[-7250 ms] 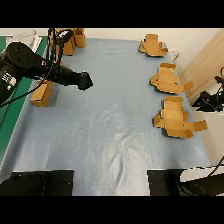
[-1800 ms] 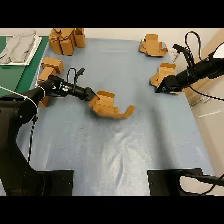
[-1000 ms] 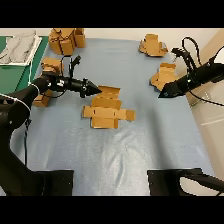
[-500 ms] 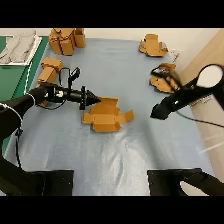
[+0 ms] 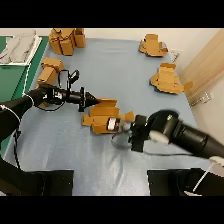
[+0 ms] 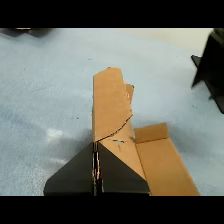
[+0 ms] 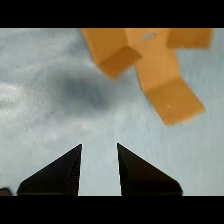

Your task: Fold the box.

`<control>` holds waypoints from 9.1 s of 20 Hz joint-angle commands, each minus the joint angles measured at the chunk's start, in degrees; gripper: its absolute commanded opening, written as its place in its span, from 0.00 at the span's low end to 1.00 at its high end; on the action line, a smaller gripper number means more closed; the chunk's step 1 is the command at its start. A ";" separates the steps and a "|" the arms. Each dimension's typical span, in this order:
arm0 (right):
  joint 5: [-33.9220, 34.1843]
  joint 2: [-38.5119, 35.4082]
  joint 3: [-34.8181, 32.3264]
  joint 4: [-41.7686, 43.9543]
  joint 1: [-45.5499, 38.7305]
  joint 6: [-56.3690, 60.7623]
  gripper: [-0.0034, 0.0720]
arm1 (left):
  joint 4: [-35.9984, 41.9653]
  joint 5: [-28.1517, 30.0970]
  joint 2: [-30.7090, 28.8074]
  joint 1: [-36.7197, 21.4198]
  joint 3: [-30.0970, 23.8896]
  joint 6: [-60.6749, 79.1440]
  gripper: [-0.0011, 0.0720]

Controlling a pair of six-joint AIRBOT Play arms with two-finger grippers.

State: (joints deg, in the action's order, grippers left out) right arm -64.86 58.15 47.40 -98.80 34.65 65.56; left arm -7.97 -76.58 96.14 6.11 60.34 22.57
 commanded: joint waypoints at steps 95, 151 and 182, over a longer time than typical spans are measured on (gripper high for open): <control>51.80 14.95 -10.19 57.68 -15.78 -68.19 0.98 | -4.90 -6.19 0.04 -0.39 0.04 -5.70 0.04; 20.13 26.71 6.05 50.31 -25.86 -66.58 0.80 | -6.64 -4.37 0.04 -0.39 0.04 -6.16 0.04; 19.02 26.71 6.03 48.43 -26.10 -60.87 0.58 | -6.67 -4.57 0.00 -0.63 0.07 -6.88 0.04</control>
State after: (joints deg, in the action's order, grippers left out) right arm -45.47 84.82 53.41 -49.98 8.58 4.64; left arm -14.68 -81.01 96.16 5.63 60.34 16.34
